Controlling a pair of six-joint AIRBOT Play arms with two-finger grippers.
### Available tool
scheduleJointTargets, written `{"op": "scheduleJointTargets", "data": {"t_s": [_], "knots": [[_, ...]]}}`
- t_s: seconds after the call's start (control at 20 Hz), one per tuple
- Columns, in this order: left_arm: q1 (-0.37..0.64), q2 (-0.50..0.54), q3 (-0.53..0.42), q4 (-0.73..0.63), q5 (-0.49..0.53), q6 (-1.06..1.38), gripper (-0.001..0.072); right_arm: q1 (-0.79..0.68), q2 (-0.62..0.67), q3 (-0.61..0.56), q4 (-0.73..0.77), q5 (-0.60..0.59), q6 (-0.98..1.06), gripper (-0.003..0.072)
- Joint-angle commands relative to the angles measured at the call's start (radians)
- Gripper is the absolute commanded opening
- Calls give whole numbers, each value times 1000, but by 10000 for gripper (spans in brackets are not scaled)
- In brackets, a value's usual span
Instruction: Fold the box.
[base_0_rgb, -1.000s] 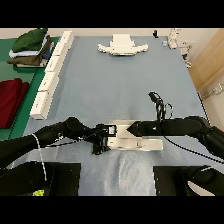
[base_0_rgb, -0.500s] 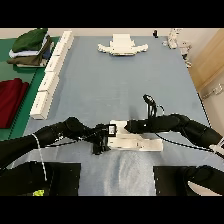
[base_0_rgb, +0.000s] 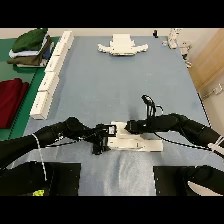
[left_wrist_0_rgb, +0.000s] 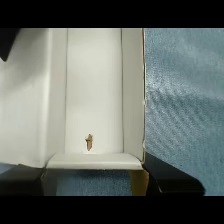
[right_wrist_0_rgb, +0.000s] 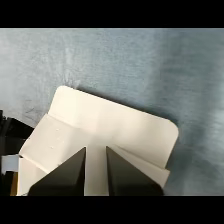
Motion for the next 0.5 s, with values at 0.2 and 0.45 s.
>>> {"op": "scheduleJointTargets", "data": {"t_s": [0.2, 0.45], "knots": [[0, 0, 1, 0, 0, -1, 511, 1, 272, 68, -207, -207, -21, 191], [0, 0, 1, 0, 0, -2, 511, 4, 463, 31, -260, -515, -205, 191]]}}
